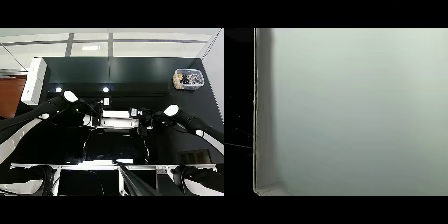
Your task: Fold the box and place the chain.
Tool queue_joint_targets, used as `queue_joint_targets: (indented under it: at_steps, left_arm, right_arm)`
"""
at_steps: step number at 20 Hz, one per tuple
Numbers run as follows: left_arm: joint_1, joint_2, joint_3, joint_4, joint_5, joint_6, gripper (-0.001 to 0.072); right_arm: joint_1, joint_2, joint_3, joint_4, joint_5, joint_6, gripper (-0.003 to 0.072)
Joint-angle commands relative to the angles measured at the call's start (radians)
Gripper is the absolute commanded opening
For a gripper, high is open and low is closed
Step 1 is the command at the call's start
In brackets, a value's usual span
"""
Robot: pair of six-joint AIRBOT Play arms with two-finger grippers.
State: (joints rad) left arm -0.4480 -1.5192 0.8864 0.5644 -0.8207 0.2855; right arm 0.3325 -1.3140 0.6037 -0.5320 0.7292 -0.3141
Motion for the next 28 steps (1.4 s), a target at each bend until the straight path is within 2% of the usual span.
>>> queue_joint_targets:
  at_steps: [1, 3, 4, 7, 8, 9, 11, 12, 13, 14, 15, 17, 18, 19, 20, 21, 22, 24, 26, 28]
  left_arm:
    - [0.0, 0.0, 0.0, 0.0, 0.001, -0.005, 0.0031]
    - [0.0, 0.0, 0.0, 0.0, 0.001, -0.005, 0.0031]
    - [0.0, 0.0, 0.0, 0.0, 0.001, -0.005, 0.0032]
    - [0.004, 0.008, 0.0, 0.0, 0.001, -0.005, 0.0038]
    - [0.004, 0.016, 0.0, 0.001, 0.001, -0.005, 0.014]
    - [0.004, 0.029, 0.0, 0.001, 0.001, -0.007, 0.029]
    - [0.014, 0.069, 0.0, 0.023, -0.001, -0.086, 0.0472]
    - [0.022, 0.099, 0.0, 0.065, -0.006, -0.143, 0.0619]
    - [0.031, 0.131, 0.0, 0.119, -0.02, -0.201, 0.071]
    - [0.04, 0.161, 0.0, 0.167, -0.044, -0.245, 0.071]
    - [0.049, 0.19, 0.0, 0.216, -0.075, -0.284, 0.071]
    - [0.066, 0.242, 0.0, 0.315, -0.151, -0.412, 0.0707]
    - [0.069, 0.256, 0.0, 0.345, -0.197, -0.495, 0.0669]
    - [0.071, 0.261, 0.0, 0.359, -0.253, -0.589, 0.0506]
    - [0.071, 0.26, -0.002, 0.36, -0.305, -0.669, 0.0221]
    - [0.065, 0.256, -0.004, 0.35, -0.367, -0.705, 0.0034]
    - [0.051, 0.254, -0.018, 0.317, -0.407, -0.705, 0.0031]
    - [0.005, 0.253, -0.075, 0.176, -0.403, -0.703, 0.0031]
    - [-0.021, 0.253, -0.136, 0.013, -0.312, -0.657, 0.0031]
    - [-0.017, 0.253, -0.179, -0.165, -0.167, -0.579, 0.0031]
  right_arm:
    - [0.0, -0.001, 0.0, 0.0, 0.0, 0.0, 0.059]
    - [0.0, -0.001, 0.0, 0.0, 0.0, 0.0, 0.0579]
    - [0.0, -0.001, 0.0, -0.001, 0.001, 0.0, 0.0464]
    - [0.0, -0.001, 0.0, -0.003, 0.004, -0.001, 0.0464]
    - [0.0, -0.001, 0.0, -0.003, 0.004, -0.001, 0.0463]
    - [0.0, -0.001, 0.0, -0.003, 0.005, -0.001, 0.0464]
    - [0.0, -0.001, 0.0, -0.012, 0.016, -0.005, 0.0463]
    - [0.0, -0.001, 0.0, -0.019, 0.026, -0.01, 0.0463]
    - [0.0, -0.001, 0.0, -0.021, 0.031, -0.013, 0.0463]
    - [0.0, -0.001, 0.0, -0.02, 0.03, -0.013, 0.0462]
    - [0.002, -0.001, 0.0, -0.021, 0.029, -0.013, 0.0402]
    - [0.002, -0.001, 0.0, -0.023, 0.029, -0.013, 0.0395]
    - [0.002, -0.001, 0.0, -0.022, 0.029, -0.013, 0.0395]
    - [0.002, -0.001, 0.0, -0.022, 0.028, -0.013, 0.0395]
    - [0.002, -0.001, 0.0, -0.022, 0.027, -0.013, 0.0396]
    - [0.002, -0.001, 0.0, -0.022, 0.027, -0.012, 0.0395]
    - [0.002, -0.001, 0.0, -0.022, 0.027, -0.012, 0.0395]
    - [0.002, -0.001, 0.0, -0.022, 0.027, -0.012, 0.0395]
    - [0.002, -0.001, 0.0, -0.022, 0.026, -0.012, 0.0395]
    - [0.002, -0.001, 0.0, -0.022, 0.026, -0.012, 0.0395]
